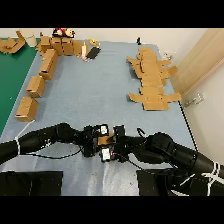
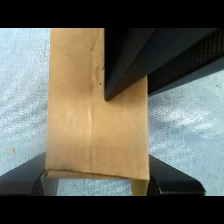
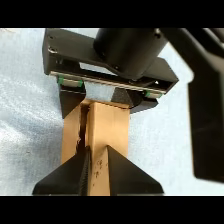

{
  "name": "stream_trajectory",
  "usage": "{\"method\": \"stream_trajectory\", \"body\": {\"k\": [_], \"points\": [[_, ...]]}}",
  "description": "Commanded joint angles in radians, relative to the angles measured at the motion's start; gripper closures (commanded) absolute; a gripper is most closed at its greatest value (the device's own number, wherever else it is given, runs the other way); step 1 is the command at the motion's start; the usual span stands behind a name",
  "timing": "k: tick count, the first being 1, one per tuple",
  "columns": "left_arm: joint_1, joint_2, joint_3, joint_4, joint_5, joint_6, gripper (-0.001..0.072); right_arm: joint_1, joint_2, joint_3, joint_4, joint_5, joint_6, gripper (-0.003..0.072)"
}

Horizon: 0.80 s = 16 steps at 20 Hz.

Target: Fold the box.

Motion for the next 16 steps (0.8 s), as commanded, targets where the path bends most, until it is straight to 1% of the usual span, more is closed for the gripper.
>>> {"method": "stream_trajectory", "body": {"k": [1, 6, 7, 8, 12, 16], "points": [[0.000, 0.001, 0.000, 0.000, 0.000, 0.001, 0.0261, 0.001, -0.005, 0.001, 0.014, -0.027, 0.000, 0.0526], [0.000, 0.001, 0.000, 0.000, 0.000, 0.001, 0.0261, 0.001, -0.005, 0.001, 0.027, -0.076, 0.000, 0.0520], [0.000, 0.001, 0.000, 0.000, 0.000, 0.001, 0.0261, 0.001, -0.005, 0.001, 0.029, -0.082, 0.000, 0.0459], [0.000, 0.001, 0.000, 0.000, 0.000, 0.001, 0.0261, 0.001, -0.004, 0.001, 0.029, -0.085, 0.000, 0.0445], [0.000, 0.001, 0.000, 0.000, 0.000, 0.001, 0.0261, 0.001, 0.015, 0.003, 0.026, -0.085, 0.000, 0.0445], [0.000, 0.001, 0.000, 0.000, 0.000, 0.001, 0.0261, 0.000, 0.077, 0.004, 0.017, -0.086, 0.001, 0.0445]]}}
